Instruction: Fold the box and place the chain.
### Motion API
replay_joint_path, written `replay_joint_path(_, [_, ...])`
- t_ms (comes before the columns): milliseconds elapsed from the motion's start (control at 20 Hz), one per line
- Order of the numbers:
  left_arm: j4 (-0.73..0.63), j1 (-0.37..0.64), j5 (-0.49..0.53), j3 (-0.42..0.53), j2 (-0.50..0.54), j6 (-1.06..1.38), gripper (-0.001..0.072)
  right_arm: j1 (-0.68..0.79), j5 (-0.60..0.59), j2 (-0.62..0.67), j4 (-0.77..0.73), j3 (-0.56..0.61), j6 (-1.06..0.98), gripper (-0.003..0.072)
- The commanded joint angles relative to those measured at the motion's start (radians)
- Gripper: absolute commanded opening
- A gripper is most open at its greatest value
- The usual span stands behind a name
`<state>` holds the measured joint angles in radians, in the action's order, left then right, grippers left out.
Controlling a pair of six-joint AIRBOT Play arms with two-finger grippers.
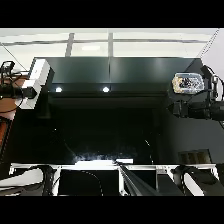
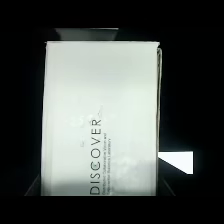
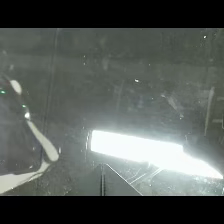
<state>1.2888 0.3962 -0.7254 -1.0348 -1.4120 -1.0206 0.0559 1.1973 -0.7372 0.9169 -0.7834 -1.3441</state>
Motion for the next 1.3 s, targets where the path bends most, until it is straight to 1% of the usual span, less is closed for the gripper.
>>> replay_joint_path(0, [-0.031,0.011,0.009,-0.099,-0.129,-0.009,0.0342,0.000,-0.013,-0.006,0.000,0.000,-0.011,0.0008])
replay_joint_path(150, [-0.091,0.004,0.017,-0.155,-0.201,-0.008,0.0361,0.000,-0.013,-0.012,0.000,0.000,-0.023,0.0008])
replay_joint_path(200, [-0.097,0.004,0.019,-0.171,-0.220,-0.009,0.0410,0.000,-0.014,-0.014,0.000,0.000,-0.026,0.0009])
replay_joint_path(250, [-0.097,0.004,0.017,-0.187,-0.233,-0.009,0.0611,0.000,-0.014,-0.017,0.000,0.000,-0.027,0.0009])
replay_joint_path(300, [-0.095,0.005,0.015,-0.197,-0.235,-0.009,0.0717,0.000,-0.013,-0.020,0.000,0.000,-0.032,0.0009])
replay_joint_path(350, [-0.092,0.005,0.002,-0.214,-0.232,-0.009,0.0717,0.000,-0.013,-0.022,-0.001,0.000,-0.034,0.0009])
replay_joint_path(400, [-0.088,0.005,-0.040,-0.245,-0.230,-0.009,0.0716,0.000,-0.013,-0.022,0.000,0.000,-0.036,0.0009])
replay_joint_path(500, [-0.089,0.005,-0.185,-0.342,-0.228,-0.028,0.0710,0.000,-0.005,-0.022,0.000,0.000,-0.036,0.0009])
replay_joint_path(550, [-0.088,0.005,-0.281,-0.401,-0.228,-0.059,0.0670,0.000,0.003,-0.022,-0.001,0.000,-0.036,0.0009])
replay_joint_path(600, [-0.088,0.006,-0.384,-0.456,-0.228,-0.134,0.0363,0.000,0.013,-0.022,0.000,0.000,-0.036,0.0009])
replay_joint_path(650, [-0.090,0.010,-0.497,-0.512,-0.228,-0.166,0.0029,0.000,0.026,-0.021,0.000,0.000,-0.037,0.0009])
replay_joint_path(750, [-0.096,0.004,-0.635,-0.578,-0.214,-0.222,0.0024,0.000,0.063,-0.021,0.000,0.000,-0.036,0.0009])
replay_joint_path(800, [-0.096,-0.005,-0.659,-0.574,-0.185,-0.221,0.0024,-0.004,0.079,-0.019,0.003,0.000,-0.035,0.0008])
replay_joint_path(850, [-0.095,-0.019,-0.651,-0.551,-0.139,-0.221,0.0024,-0.014,0.084,-0.016,0.017,0.000,-0.036,0.0008])
replay_joint_path(900, [-0.093,-0.033,-0.621,-0.518,-0.088,-0.220,0.0024,-0.029,0.084,-0.011,0.034,0.000,-0.035,0.0008])
replay_joint_path(1000, [-0.094,-0.063,-0.515,-0.402,0.046,-0.217,0.0024,-0.070,0.079,0.003,0.061,0.000,-0.035,0.0008])
replay_joint_path(1100, [-0.098,-0.106,-0.357,-0.205,0.228,-0.178,0.0023,-0.129,0.036,0.018,0.115,0.000,-0.035,0.0008])
replay_joint_path(1150, [-0.108,-0.136,-0.262,-0.078,0.336,-0.153,0.0024,-0.169,-0.022,0.024,0.164,0.002,-0.035,0.0008])
replay_joint_path(1250, [-0.189,-0.203,-0.092,0.191,0.544,-0.064,0.0026,-0.253,-0.233,0.040,0.231,0.041,-0.035,0.0007])
